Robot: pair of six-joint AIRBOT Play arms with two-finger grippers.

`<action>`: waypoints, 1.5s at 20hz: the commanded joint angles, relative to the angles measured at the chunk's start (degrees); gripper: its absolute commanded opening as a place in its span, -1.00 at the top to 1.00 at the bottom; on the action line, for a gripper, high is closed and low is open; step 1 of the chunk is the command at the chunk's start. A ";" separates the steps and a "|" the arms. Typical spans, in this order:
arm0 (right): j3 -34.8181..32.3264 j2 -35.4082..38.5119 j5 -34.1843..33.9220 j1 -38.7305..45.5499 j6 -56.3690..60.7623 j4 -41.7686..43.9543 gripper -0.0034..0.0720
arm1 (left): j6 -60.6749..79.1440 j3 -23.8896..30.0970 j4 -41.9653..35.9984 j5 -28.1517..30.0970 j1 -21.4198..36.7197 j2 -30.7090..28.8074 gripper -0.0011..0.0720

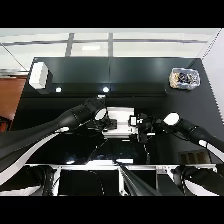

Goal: Fold the box and place the chain.

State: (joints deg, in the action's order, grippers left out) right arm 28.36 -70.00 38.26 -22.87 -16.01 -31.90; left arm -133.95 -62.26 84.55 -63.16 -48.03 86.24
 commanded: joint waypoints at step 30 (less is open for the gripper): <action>1.60 6.01 3.72 -0.35 9.64 -4.92 0.28 | 1.25 -0.04 3.45 -0.33 0.44 -0.26 0.89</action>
State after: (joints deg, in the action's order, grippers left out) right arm 30.00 -63.90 41.30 -23.05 -7.55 -38.22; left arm -132.73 -62.28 88.03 -63.68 -47.62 86.00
